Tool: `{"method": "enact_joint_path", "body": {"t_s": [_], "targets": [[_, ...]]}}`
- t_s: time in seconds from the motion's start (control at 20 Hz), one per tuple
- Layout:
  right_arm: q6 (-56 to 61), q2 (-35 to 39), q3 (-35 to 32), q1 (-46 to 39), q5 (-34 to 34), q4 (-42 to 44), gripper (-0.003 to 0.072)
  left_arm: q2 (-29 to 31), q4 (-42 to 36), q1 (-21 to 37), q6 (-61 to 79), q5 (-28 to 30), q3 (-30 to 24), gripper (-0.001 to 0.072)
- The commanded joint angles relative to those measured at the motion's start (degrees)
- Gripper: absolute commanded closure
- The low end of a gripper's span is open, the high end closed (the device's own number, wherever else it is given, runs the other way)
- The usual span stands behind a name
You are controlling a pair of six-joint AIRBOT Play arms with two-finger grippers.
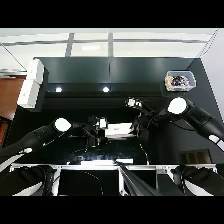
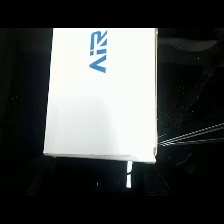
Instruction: Fold the box and place the chain.
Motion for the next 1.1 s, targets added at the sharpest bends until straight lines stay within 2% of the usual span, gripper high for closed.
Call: {"method": "enact_joint_path", "body": {"t_s": [0.0,0.1,0.2,0.35,0.45,0.5,0.6,0.65,0.8,1.05], "targets": [[0.0,0.0,-1.4,2.0,-2.5,0.0,0.0441,0.0,0.0,0.0,-0.1,0.0,0.0,0.0379],[1.2,0.1,-1.2,1.9,-2.3,1.1,0.044,0.0,0.0,0.0,-0.1,0.0,0.0,0.0378],[4.0,1.0,0.2,0.7,1.2,1.0,0.044,0.0,0.0,0.0,-0.1,0.0,0.0,0.0378],[13.2,3.5,3.6,-4.5,12.7,1.0,0.044,0.0,0.0,0.0,-0.1,0.0,0.0,0.0378],[20.2,4.4,3.7,-9.5,19.8,0.9,0.044,0.0,0.0,0.0,-0.1,0.1,0.0,0.0378],[24.8,4.4,2.8,-11.7,21.1,1.0,0.0441,0.0,0.0,0.0,-0.1,0.0,0.0,0.0379],[32.4,4.3,-0.6,-13.5,16.7,3.4,0.0446,0.0,0.0,0.0,-0.1,0.1,0.0,0.0379],[33.2,4.2,-2.6,-13.3,13.6,6.0,0.0694,0.0,0.0,0.0,-0.1,0.1,0.0,0.0379],[32.8,2.1,-6.2,-11.2,7.9,16.9,0.0675,0.0,0.0,0.0,-0.1,0.1,0.0,0.0378],[32.7,-4.3,-6.2,-6.2,1.2,23.1,0.0674,0.0,0.0,0.0,-0.1,0.1,0.0,0.0378]]}}
